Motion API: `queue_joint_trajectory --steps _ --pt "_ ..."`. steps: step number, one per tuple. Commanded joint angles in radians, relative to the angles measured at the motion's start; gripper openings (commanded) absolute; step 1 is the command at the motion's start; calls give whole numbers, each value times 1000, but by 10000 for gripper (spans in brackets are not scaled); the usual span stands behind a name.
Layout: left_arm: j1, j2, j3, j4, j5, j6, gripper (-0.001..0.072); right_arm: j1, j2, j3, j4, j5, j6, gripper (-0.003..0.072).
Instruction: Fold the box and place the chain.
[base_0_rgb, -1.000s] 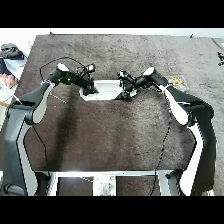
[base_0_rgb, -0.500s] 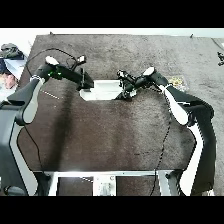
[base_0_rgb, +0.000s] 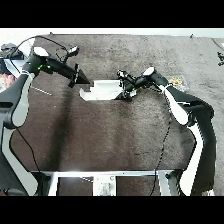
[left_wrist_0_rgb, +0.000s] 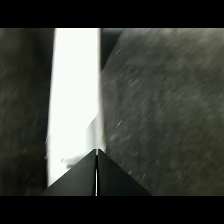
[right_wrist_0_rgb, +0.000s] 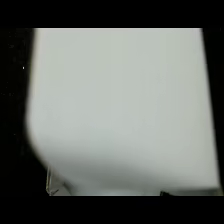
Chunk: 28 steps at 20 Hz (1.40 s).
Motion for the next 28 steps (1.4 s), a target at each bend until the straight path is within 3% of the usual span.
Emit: queue_joint_trajectory --steps 1,3,5,9,12,19,28 --pt "-26 94 -104 -2 114 24 6 0 0 0 0 0 0 279" --pt "-27 136 -218 -36 205 58 6 0 0 0 0 0 0 279" --pt "-27 146 -303 -82 219 92 6 0 0 0 0 0 0 279" --pt "-49 145 -381 -106 281 115 6 0 0 0 0 0 0 279" --pt "-97 138 -387 -110 329 110 7 0 0 0 0 0 0 279" --pt "-129 136 -380 -192 616 110 10 0 0 0 0 0 0 279" --pt "-129 26 -300 -225 700 121 11 0 0 0 0 0 0 279"
